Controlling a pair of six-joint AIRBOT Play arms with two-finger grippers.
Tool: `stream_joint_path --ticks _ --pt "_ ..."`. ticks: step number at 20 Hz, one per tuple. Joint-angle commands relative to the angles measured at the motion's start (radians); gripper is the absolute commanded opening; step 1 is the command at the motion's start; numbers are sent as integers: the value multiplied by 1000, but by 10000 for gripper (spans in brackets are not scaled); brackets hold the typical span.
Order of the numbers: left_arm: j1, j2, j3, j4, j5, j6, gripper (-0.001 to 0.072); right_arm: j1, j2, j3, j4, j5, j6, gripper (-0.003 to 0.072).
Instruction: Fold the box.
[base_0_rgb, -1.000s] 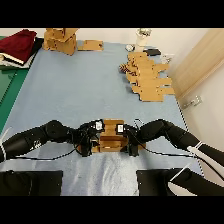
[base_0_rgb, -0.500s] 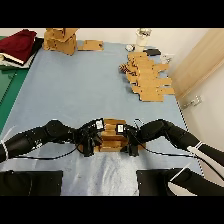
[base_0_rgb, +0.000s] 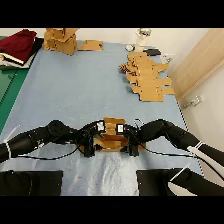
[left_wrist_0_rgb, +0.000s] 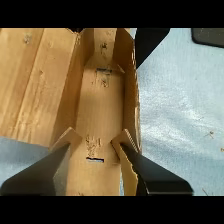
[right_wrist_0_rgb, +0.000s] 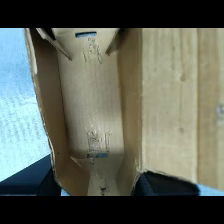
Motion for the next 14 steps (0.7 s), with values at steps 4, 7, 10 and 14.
stream_joint_path --ticks 4,7,10,14 --pt "0 -1 1 -22 -24 6 492 1 0 0 1 0 0 515" --pt "0 -1 1 -22 -27 6 493 1 0 0 1 0 0 515" --pt "0 -1 1 -21 -27 6 514 1 0 0 1 0 0 515" --pt "0 -1 1 -21 -27 6 698 1 0 0 1 0 0 515"
